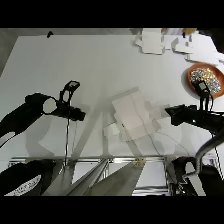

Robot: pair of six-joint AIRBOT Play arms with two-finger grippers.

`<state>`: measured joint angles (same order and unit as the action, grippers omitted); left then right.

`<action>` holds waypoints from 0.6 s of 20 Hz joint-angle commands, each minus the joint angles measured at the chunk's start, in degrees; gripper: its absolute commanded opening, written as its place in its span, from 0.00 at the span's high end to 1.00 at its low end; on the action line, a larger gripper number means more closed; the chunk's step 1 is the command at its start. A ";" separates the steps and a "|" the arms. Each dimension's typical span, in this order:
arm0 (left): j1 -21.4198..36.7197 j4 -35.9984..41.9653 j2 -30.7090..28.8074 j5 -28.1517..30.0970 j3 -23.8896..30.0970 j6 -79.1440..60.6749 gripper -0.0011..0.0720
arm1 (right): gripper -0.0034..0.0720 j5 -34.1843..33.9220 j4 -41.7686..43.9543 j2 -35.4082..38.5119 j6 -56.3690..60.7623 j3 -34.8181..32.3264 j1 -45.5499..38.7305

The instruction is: Fold the box and place the chain.

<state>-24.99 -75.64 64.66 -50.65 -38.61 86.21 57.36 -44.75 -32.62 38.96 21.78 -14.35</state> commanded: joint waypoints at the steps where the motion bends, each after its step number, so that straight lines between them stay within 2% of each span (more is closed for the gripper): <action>1: 0.07 35.50 2.19 14.01 -0.50 -30.71 0.58 | 0.93 1.03 -0.02 0.07 0.00 -0.04 0.07; 2: 0.07 46.58 4.28 13.33 -1.49 -41.51 0.54 | 0.93 1.42 -0.02 0.07 -0.02 -0.04 0.07; 3: 0.07 54.40 6.82 11.06 -2.80 -50.07 0.50 | 0.93 1.79 -0.04 0.07 -0.02 -0.04 0.07; 5: 0.07 62.53 13.51 4.17 -6.69 -60.41 0.38 | 0.93 2.21 -0.04 0.07 -0.02 -0.04 0.07; 8: 0.09 63.12 23.58 -2.75 -12.87 -62.03 0.19 | 0.93 2.23 -0.04 0.07 -0.02 -0.04 0.07; 12: 0.07 63.39 29.86 -3.02 -14.73 -62.05 0.19 | 0.93 2.60 -0.09 0.07 -0.13 -0.04 0.07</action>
<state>-24.95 -15.86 89.56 -51.42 -51.35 27.79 59.57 -44.80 -32.60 38.96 21.78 -14.35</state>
